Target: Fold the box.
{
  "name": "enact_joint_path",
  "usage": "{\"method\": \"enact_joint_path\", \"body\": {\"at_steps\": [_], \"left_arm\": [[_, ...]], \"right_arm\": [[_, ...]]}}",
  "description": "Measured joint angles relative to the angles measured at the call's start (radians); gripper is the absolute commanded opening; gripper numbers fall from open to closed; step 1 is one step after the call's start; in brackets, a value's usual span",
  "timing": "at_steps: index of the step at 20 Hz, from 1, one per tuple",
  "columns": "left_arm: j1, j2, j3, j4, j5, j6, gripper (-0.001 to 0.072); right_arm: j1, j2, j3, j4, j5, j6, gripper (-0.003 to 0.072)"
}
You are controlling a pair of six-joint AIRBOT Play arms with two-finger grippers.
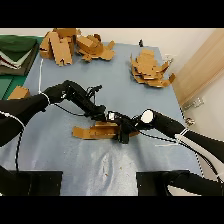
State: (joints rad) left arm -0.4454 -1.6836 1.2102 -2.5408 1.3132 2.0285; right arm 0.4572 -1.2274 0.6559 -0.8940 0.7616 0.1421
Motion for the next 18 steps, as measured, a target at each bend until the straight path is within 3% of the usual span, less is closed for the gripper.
{"method": "enact_joint_path", "body": {"at_steps": [1, 7, 18], "left_arm": [[0.013, 0.0, 0.001, 0.006, -0.01, -0.002, 0.0012], [0.067, -0.001, 0.001, 0.006, -0.027, 0.016, 0.0012], [0.064, -0.001, 0.001, 0.004, -0.04, 0.052, 0.0012]], "right_arm": [[0.0, 0.0, 0.0, 0.0, 0.006, 0.0, 0.0602], [0.0, 0.0, 0.0, 0.0, 0.03, 0.0, 0.0602], [0.0, -0.001, 0.0, 0.023, 0.035, 0.0, 0.0603]]}}
